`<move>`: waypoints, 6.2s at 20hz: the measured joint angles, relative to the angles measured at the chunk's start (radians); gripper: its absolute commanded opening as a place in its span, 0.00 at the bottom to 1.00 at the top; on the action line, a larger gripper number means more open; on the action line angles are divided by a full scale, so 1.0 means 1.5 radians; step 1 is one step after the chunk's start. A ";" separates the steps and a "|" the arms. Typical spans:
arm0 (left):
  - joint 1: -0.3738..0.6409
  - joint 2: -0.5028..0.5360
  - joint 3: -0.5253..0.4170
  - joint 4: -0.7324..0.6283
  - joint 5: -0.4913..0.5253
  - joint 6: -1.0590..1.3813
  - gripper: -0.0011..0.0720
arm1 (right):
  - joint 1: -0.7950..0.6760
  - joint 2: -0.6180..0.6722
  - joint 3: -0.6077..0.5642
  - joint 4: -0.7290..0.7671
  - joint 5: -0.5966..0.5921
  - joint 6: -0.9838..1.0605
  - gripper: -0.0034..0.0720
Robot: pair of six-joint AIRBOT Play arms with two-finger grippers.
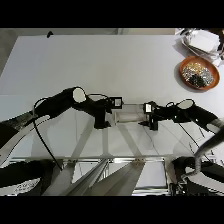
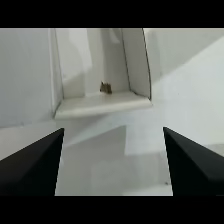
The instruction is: Fold the box and place the chain.
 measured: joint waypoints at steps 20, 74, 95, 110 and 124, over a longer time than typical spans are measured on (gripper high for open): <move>-0.019 -0.062 -0.007 -0.113 0.050 0.079 0.98 | 0.000 0.000 0.000 0.000 0.000 -0.001 0.65; -0.027 -0.086 -0.008 -0.142 0.058 0.079 0.44 | -0.001 0.179 0.001 -0.218 0.026 0.232 0.96; -0.026 -0.086 -0.008 -0.143 0.061 0.077 0.44 | -0.001 0.193 0.001 0.028 -0.056 0.447 0.06; -0.026 -0.086 -0.008 -0.141 0.063 0.081 0.44 | -0.001 0.154 0.018 0.023 -0.073 0.512 0.06; -0.026 -0.086 -0.008 -0.142 0.061 0.079 0.44 | -0.001 0.316 0.030 -0.366 0.138 0.485 0.33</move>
